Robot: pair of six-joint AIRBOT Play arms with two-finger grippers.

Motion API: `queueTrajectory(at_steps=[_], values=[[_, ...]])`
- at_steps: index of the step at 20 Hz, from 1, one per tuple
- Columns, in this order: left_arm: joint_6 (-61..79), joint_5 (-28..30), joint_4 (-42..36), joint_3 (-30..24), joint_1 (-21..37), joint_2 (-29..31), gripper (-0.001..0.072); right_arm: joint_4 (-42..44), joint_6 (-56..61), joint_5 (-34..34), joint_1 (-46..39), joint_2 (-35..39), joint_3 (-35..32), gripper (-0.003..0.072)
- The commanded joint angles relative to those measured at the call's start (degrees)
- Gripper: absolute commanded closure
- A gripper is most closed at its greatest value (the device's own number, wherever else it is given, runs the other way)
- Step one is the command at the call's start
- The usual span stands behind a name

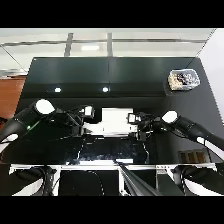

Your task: Fold the box and place the chain.

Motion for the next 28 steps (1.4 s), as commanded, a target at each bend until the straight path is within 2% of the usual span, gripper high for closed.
queueTrajectory(at_steps=[1, 8, 10, 12, 14, 18, 23, 25, 28], values=[[4.13, 2.19, -4.55, -0.09, -0.79, -4.50, 0.0005, 0.00, 0.02, 0.02, 0.00, 0.00, 0.04, 0.0386], [4.17, 5.46, -5.86, -0.11, -4.20, -5.22, 0.0038, 0.00, 0.04, 0.02, 0.00, 0.00, 0.04, 0.0385], [4.15, 6.84, -5.84, -0.11, -5.66, -5.57, 0.0200, 0.00, 0.02, 0.02, 0.00, 0.00, 0.04, 0.0385], [4.15, 6.82, -5.84, -0.11, -7.04, -5.60, 0.0309, 0.00, 0.02, 0.02, 0.00, 0.00, 0.04, 0.0385], [4.13, 6.84, -5.86, -0.11, -8.24, -5.60, 0.0477, 0.00, 0.02, 0.02, 0.00, 0.00, 0.04, 0.0385], [3.89, 8.13, -6.73, -0.11, -9.99, -5.60, 0.0488, 0.00, 0.02, 0.02, 0.00, 0.00, 0.04, 0.0385], [3.89, 10.29, -12.46, -0.11, -9.92, -5.77, 0.0487, 0.00, 0.02, 0.02, 0.00, 0.00, 0.04, 0.0385], [3.91, 9.55, -16.22, -0.11, -10.08, -6.67, 0.0487, 0.00, 0.02, 0.02, 0.00, 0.00, 0.04, 0.0385], [3.87, 9.35, -16.68, -0.11, -10.38, -8.31, 0.0487, 0.00, 0.02, 0.02, 0.00, 0.00, 0.04, 0.0385]])
